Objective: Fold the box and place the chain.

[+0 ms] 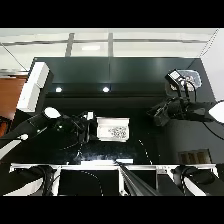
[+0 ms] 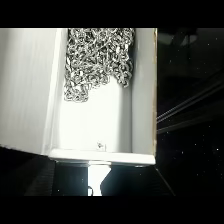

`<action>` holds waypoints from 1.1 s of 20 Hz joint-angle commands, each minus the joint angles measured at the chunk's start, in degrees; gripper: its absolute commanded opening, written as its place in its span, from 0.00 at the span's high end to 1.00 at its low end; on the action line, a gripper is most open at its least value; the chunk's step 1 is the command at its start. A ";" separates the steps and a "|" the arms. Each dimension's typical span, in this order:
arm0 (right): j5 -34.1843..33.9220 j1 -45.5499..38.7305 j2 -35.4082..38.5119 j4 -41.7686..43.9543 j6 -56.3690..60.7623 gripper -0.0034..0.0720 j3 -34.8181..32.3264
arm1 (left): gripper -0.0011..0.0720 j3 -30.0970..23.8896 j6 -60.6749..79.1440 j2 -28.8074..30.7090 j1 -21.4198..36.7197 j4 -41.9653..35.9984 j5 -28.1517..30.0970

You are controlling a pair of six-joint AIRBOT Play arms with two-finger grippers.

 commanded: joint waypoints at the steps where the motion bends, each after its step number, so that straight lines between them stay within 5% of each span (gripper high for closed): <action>1: -3.72 1.36 -1.14 1.07 2.99 0.38 -0.07 | 0.31 -0.02 0.63 -0.04 -0.50 -0.09 -0.07; 2: -6.23 2.73 -1.84 1.05 4.81 0.05 -0.07 | 0.31 -0.02 1.01 -0.04 -0.76 0.00 -0.09; 3: -9.35 4.79 -2.82 1.14 5.66 0.01 -0.04 | 0.31 -0.02 1.22 -0.02 -0.94 0.07 -0.07; 8: -20.44 12.39 -12.02 6.27 5.60 0.02 0.02 | 0.31 -0.02 1.20 -0.02 -0.94 0.09 -0.07; 15: -9.29 17.55 -14.80 6.12 -22.58 0.02 2.12 | 0.31 -0.02 1.20 -0.02 -0.94 0.09 -0.07; 19: 2.05 17.53 -13.77 4.61 -26.16 0.02 5.44 | 0.31 -0.02 1.25 -0.02 -0.94 0.09 -0.04; 22: 0.90 18.86 -14.01 4.94 -29.16 0.02 2.54 | 0.31 -0.02 1.27 -0.02 -0.94 0.11 -0.04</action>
